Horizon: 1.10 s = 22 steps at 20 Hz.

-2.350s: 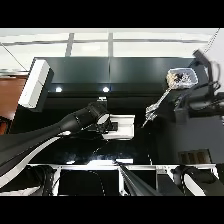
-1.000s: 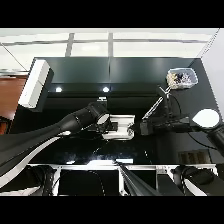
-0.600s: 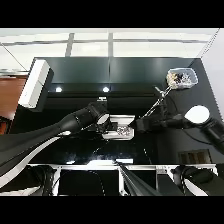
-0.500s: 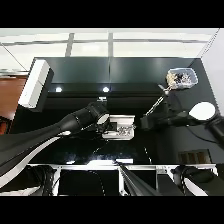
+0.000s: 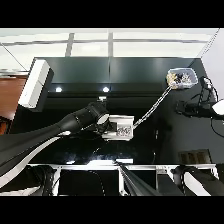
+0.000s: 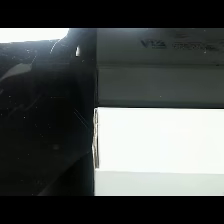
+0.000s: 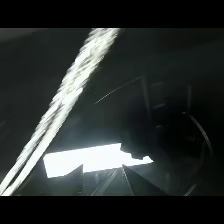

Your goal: Fold the box and place the chain.

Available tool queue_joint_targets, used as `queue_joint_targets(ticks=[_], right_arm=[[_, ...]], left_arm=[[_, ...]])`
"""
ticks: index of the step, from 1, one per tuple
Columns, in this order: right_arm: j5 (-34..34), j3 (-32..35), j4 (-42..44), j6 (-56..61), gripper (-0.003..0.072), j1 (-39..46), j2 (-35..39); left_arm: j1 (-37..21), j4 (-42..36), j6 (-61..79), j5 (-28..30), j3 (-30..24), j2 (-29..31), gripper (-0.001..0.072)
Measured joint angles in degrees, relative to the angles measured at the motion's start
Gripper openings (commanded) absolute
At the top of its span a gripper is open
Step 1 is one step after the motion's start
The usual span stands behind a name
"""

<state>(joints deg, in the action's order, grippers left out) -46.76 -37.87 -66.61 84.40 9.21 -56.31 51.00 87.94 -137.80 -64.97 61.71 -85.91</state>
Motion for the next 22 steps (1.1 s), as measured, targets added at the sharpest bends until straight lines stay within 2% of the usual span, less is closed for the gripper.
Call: queue_joint_targets(ticks=[2, 6, 11, 14, 15, 16, 20, 21, 22], right_arm=[[2.6, -3.1, -1.1, 1.4, 0.072, 0.7, -5.8], [4.0, -13.6, 0.9, 4.4, 0.0719, 0.9, -18.3], [-0.4, -27.5, 3.1, 6.4, 0.0718, -0.6, -32.1], [-2.3, -32.4, 5.0, 7.3, 0.0715, -0.9, -36.7], [-2.3, -33.4, 5.6, 7.6, 0.0567, -0.9, -37.7], [-2.3, -33.9, 5.9, 7.8, 0.0489, -0.9, -38.4], [-2.3, -35.2, 6.4, 8.5, 0.0477, -1.1, -39.8], [-2.2, -35.3, 6.4, 8.7, 0.0314, -1.2, -40.0], [-2.2, -35.4, 6.4, 8.9, 0.0103, -1.2, -40.1]], left_arm=[[0.0, 0.0, 0.0, 0.0, 0.0, 0.0, 0.003], [0.0, 0.0, 0.0, 0.0, 0.0, 0.0, 0.003], [0.0, 0.0, 0.0, 0.0, 0.0, 0.0, 0.003], [0.0, 0.1, 0.0, 0.2, 0.0, 0.0, 0.0031], [0.0, 0.1, 0.0, 0.3, 0.0, 0.0, 0.003], [0.0, 0.1, 0.0, 0.3, 0.0, 0.0, 0.0031], [0.0, 0.1, 0.0, 0.3, 0.0, 0.0, 0.0031], [0.0, 0.1, 0.0, 0.3, 0.0, 0.0, 0.0031], [0.0, 0.1, 0.0, 0.3, 0.0, 0.0, 0.0031]])
